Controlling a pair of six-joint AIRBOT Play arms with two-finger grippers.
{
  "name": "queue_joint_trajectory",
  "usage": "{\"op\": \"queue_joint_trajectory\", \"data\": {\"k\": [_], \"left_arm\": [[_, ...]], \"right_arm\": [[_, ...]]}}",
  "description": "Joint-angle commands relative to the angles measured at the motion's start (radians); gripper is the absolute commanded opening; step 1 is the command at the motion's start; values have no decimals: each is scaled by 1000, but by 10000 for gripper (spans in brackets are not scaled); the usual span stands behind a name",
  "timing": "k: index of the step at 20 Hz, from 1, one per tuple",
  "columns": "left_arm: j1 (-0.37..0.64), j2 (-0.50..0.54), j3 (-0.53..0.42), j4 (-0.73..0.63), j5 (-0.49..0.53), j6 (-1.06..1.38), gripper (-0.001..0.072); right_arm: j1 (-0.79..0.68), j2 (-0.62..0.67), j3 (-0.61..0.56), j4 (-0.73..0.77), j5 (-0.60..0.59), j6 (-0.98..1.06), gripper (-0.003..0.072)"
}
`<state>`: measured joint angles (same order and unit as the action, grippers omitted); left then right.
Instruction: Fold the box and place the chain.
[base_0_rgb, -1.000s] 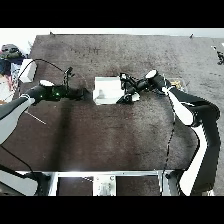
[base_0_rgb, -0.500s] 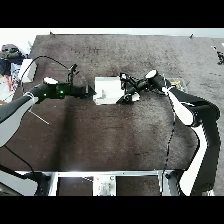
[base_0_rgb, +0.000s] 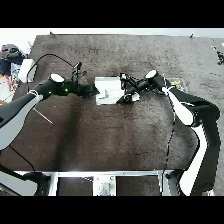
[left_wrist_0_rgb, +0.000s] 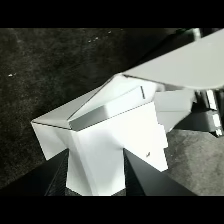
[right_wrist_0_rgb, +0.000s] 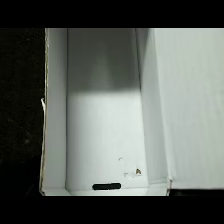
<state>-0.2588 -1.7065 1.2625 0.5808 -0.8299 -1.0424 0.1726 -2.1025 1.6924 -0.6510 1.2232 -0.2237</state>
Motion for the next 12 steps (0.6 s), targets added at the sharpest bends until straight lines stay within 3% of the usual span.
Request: {"op": "queue_joint_trajectory", "data": {"k": [1,7,12], "left_arm": [[-34,-1,34,164,29,-177,362],[-103,-10,119,465,21,-518,361],[-148,-106,268,597,-141,-687,360]], "right_arm": [[0,-1,0,0,0,0,411],[0,-1,0,0,0,0,411],[0,-1,0,0,0,0,411]]}}
